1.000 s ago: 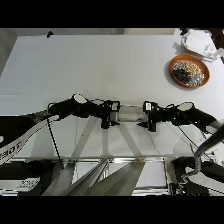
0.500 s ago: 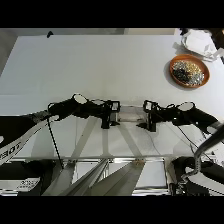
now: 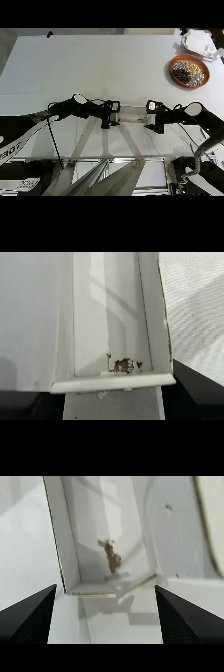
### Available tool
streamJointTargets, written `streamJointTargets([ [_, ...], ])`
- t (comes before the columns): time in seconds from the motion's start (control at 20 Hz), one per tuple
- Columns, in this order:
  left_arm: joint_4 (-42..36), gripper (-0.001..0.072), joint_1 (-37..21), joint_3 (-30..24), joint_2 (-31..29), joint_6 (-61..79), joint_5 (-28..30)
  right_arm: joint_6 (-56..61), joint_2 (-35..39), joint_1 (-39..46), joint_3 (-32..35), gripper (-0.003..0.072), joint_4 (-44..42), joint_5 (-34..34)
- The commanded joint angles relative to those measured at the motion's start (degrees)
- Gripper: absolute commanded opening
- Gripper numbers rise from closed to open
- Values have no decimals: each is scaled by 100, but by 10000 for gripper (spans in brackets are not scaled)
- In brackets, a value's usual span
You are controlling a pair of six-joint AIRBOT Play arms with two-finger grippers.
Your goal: Fold the box and place the chain.
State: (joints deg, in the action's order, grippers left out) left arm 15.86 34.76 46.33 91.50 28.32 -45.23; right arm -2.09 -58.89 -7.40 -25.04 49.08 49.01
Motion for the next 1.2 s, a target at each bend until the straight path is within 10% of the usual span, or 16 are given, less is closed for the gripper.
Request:
streamJointTargets([
  [0.0, 2, 66, -2, 7, 2, -2, 2, 1123, 815, 2, -4, 673, 1038, 2],
  [0.2, 2, 66, -2, 7, 2, -2, 0, 1279, 1878, 2, -2, 631, 905, 216],
  [0.25, 2, 66, -2, 7, 2, -2, 0, 1266, 2059, 2, -2, 506, 697, 420],
  [0.35, 2, 66, -2, 7, 2, 0, 0, 990, 2159, 2, 0, 6, -57, 1047],
  [0.85, 2, 66, -2, 7, 2, -2, 0, -442, 577, -514, 149, 18, -3910, -1803],
  [1.15, 2, 66, -2, 7, 2, -2, 0, 953, 72, -516, 149, 18, -3001, -2435],
])
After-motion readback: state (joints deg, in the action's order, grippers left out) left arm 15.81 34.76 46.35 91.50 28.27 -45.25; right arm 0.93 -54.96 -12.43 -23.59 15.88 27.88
